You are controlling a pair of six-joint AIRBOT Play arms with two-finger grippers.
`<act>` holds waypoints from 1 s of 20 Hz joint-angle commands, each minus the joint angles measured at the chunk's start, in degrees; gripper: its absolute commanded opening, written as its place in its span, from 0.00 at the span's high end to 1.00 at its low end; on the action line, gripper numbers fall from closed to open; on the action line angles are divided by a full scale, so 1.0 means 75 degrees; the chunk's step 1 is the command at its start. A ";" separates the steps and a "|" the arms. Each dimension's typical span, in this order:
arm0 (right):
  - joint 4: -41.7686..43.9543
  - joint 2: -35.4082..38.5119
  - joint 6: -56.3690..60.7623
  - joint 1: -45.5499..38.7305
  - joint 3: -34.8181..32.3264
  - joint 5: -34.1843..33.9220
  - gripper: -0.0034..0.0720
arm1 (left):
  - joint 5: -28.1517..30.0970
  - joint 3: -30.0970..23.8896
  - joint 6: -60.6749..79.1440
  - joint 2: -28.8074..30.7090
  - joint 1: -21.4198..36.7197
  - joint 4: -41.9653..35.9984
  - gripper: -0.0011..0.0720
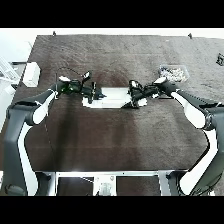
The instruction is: Fold the box and place the chain.
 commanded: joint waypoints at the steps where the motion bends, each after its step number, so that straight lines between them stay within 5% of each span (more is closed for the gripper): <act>1: -0.0131 -0.0003 0.0003 0.0009 0.0029 0.0032 0.10 | 0.0003 0.0003 0.0006 -0.0003 0.0003 0.0000 0.96; 20: -0.0353 -0.0003 -0.0017 0.0108 0.0105 0.0064 0.17 | 0.0044 0.0003 0.0058 -0.0003 0.0003 -0.0064 0.96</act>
